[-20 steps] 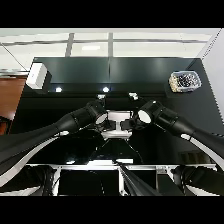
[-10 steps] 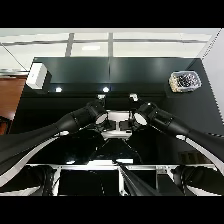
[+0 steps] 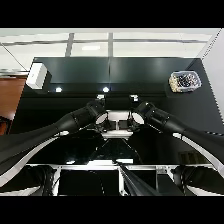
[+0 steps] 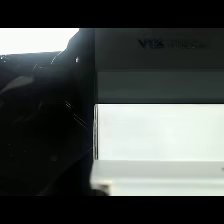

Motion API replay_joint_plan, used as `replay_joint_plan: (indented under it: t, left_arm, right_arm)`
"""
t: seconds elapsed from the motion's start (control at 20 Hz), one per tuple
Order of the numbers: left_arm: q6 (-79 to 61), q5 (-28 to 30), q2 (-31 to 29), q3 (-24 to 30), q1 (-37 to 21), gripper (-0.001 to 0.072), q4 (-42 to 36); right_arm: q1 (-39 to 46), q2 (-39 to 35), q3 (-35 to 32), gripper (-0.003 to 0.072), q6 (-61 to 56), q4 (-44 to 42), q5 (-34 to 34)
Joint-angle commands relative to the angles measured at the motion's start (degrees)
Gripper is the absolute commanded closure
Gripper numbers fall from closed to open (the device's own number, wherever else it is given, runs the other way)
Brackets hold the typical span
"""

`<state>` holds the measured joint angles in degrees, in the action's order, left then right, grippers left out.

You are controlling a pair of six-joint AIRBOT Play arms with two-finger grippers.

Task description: Fold the box and place the chain.

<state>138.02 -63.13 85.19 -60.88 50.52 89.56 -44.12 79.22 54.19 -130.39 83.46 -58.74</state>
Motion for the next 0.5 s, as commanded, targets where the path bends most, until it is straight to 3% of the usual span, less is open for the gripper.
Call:
replay_joint_plan:
  t: [0.0,0.05,0.1,0.15,0.45]
  left_arm:
    - [-0.2,0.0,0.0,0.0,0.0,0.0683,0.2]
    - [-0.2,0.0,0.0,0.0,0.0,0.0683,0.2]
    - [-0.2,0.0,0.0,0.0,0.0,0.0683,0.2]
    - [-0.2,0.0,0.0,0.0,0.0,0.0683,0.2]
    - [-0.2,0.0,0.0,0.0,0.0,0.0683,0.2]
  right_arm:
    - [0.0,0.1,0.3,0.0670,-0.8,-0.7,0.5]
    - [0.0,0.1,0.3,0.0666,-0.8,-0.8,0.3]
    - [0.0,0.1,0.3,0.0530,-0.8,-1.0,0.1]
    - [0.0,0.1,0.3,0.0470,-0.8,-0.9,-0.1]
    - [0.0,0.6,0.3,0.0473,-0.8,-0.9,-0.8]
